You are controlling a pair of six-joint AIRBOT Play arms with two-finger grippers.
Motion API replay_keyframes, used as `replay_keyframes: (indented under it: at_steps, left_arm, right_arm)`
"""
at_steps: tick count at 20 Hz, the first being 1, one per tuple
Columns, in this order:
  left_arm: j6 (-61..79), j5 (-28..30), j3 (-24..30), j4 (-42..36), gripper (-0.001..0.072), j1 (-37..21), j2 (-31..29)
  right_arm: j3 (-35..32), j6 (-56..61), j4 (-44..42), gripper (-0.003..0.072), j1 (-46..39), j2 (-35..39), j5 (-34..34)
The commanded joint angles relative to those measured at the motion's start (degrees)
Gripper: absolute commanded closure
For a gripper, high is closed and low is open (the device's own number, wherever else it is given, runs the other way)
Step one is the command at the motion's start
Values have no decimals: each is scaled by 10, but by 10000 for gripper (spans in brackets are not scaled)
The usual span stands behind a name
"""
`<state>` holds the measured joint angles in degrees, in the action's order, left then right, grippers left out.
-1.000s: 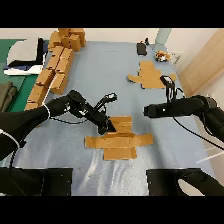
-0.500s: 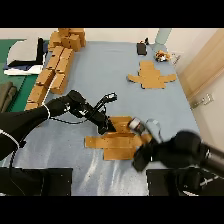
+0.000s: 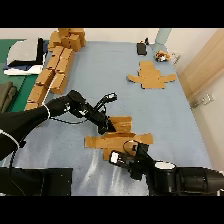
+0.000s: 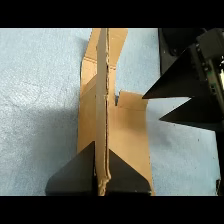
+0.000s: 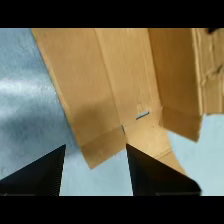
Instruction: Fold the box.
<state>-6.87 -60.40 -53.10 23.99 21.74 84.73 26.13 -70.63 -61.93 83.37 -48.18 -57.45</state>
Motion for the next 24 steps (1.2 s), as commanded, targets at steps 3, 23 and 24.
replay_keyframes:
  at_steps: [3, 23, 24]
  left_arm:
    - [0, 0, 0, 0, 695, 0, 0]
    - [0, 0, 0, 0, 695, 0, 0]
    - [0, 0, 0, 0, 695, 0, 0]
  right_arm:
    - [-2, -4, 44, 122, 11, -52, 57]
    - [3, 138, 146, 123, 9, -19, 23]
    - [3, 138, 146, 123, 9, -19, 31]
